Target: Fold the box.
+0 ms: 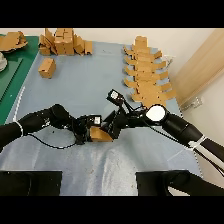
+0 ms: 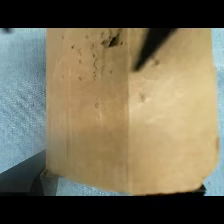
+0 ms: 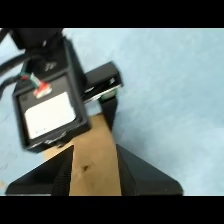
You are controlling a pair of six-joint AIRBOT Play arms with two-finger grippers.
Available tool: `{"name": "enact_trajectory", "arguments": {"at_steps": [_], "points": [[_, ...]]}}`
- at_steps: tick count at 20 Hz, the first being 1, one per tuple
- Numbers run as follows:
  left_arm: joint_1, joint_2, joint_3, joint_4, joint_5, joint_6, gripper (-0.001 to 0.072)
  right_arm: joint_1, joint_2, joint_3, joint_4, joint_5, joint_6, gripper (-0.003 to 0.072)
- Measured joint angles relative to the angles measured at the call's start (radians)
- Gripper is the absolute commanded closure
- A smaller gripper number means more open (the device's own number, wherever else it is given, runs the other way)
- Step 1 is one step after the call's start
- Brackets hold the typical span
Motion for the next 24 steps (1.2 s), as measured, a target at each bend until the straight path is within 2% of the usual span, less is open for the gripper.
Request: {"name": "enact_trajectory", "arguments": {"at_steps": [4, 13, 17, 18, 24], "points": [[0.0, 0.0, 0.0, 0.0, 0.0, 0.0, 0.0207, 0.009, 0.003, 0.001, -0.021, -0.05, -0.067, 0.0247], [0.0, 0.0, 0.0, 0.0, 0.003, 0.0, 0.0208, 0.098, 0.014, 0.001, -0.235, 0.043, -0.135, 0.0272], [0.0, 0.0, 0.0, 0.0, 0.005, 0.0, 0.0208, 0.109, -0.009, 0.001, -0.273, 0.056, -0.158, 0.0263], [0.0, 0.0, 0.0, 0.0, 0.005, 0.0, 0.0208, 0.114, -0.019, 0.001, -0.28, 0.056, -0.171, 0.0214], [0.0, 0.0, 0.0, 0.0, 0.005, 0.0, 0.0207, 0.157, -0.055, 0.001, -0.368, -0.003, -0.221, 0.021]]}}
